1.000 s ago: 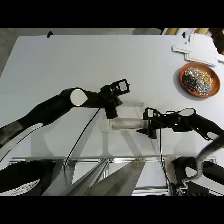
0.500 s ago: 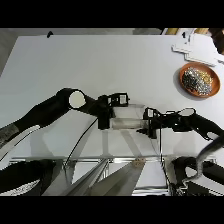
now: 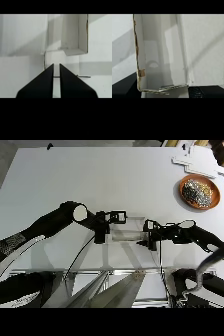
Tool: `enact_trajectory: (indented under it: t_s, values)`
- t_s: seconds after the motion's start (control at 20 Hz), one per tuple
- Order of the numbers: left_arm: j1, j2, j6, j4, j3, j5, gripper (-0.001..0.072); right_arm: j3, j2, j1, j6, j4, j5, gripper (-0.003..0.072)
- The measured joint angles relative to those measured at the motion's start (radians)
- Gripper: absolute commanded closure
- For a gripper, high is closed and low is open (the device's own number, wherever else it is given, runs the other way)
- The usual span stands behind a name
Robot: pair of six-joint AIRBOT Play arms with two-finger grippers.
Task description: Fold the box and place the chain.
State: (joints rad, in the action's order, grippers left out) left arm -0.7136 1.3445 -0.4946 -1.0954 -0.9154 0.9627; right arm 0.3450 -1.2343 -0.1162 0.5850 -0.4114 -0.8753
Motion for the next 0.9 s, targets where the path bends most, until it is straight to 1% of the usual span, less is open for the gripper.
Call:
enact_trajectory:
  t_s: [0.1,0.15,0.25,0.3,0.4,0.6,0.75,0.9]
  values:
    - [0.012,-0.001,0.000,-0.026,0.013,0.016,0.0551,0.000,0.000,0.000,0.000,0.000,0.000,0.0347]
    - [0.016,-0.001,0.000,-0.038,0.020,0.024,0.0528,0.000,0.000,0.000,0.000,0.000,0.000,0.0347]
    - [0.025,-0.002,0.014,-0.057,0.034,0.027,0.0436,0.000,0.000,0.000,0.000,0.000,0.000,0.0347]
    - [0.027,-0.002,0.037,-0.062,0.040,0.027,0.0415,0.000,0.000,0.000,0.000,0.000,0.000,0.0347]
    - [0.031,-0.002,0.105,-0.062,0.053,0.019,0.0414,0.000,0.000,0.000,0.000,0.000,0.000,0.0347]
    - [0.032,-0.002,0.241,-0.005,0.074,-0.046,0.0415,0.000,0.000,0.000,0.000,0.000,0.000,0.0347]
    - [0.032,0.002,0.286,0.046,0.082,-0.091,0.0417,0.000,0.000,0.000,0.000,0.000,0.000,0.0347]
    - [0.029,0.019,0.305,0.075,0.086,-0.110,0.0420,0.000,0.000,0.000,0.000,0.000,0.000,0.0347]
